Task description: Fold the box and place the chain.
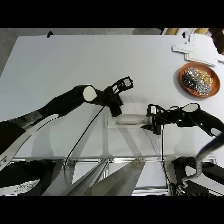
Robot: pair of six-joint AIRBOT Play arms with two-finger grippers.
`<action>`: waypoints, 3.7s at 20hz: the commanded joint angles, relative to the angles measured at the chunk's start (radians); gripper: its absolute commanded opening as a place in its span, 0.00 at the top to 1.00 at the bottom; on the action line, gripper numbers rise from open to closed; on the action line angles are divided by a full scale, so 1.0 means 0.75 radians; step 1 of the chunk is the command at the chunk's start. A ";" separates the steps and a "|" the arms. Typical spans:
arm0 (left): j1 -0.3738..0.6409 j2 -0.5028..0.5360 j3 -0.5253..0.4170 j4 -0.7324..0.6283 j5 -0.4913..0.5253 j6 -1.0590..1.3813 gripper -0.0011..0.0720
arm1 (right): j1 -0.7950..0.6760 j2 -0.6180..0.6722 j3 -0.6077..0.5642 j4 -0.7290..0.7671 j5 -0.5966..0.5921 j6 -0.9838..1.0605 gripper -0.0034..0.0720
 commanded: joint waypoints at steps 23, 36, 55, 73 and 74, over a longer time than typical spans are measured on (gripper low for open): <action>0.033 0.152 -0.360 -0.134 -0.006 0.719 0.59 | -0.001 0.001 0.001 0.002 0.001 0.001 0.41; -0.011 0.023 -0.360 -0.410 0.040 0.947 0.72 | -0.001 0.001 0.001 0.002 0.001 0.001 0.41; -0.084 -0.012 -0.360 -0.507 0.083 1.110 0.28 | -0.001 0.001 0.001 0.002 0.001 0.001 0.41; 0.076 0.545 -0.363 0.484 -0.246 -1.454 0.98 | -0.001 0.001 0.001 0.002 0.001 0.001 0.41; 0.104 0.538 -0.378 0.490 -0.236 -1.571 0.98 | -0.001 0.001 0.001 0.002 0.001 0.001 0.41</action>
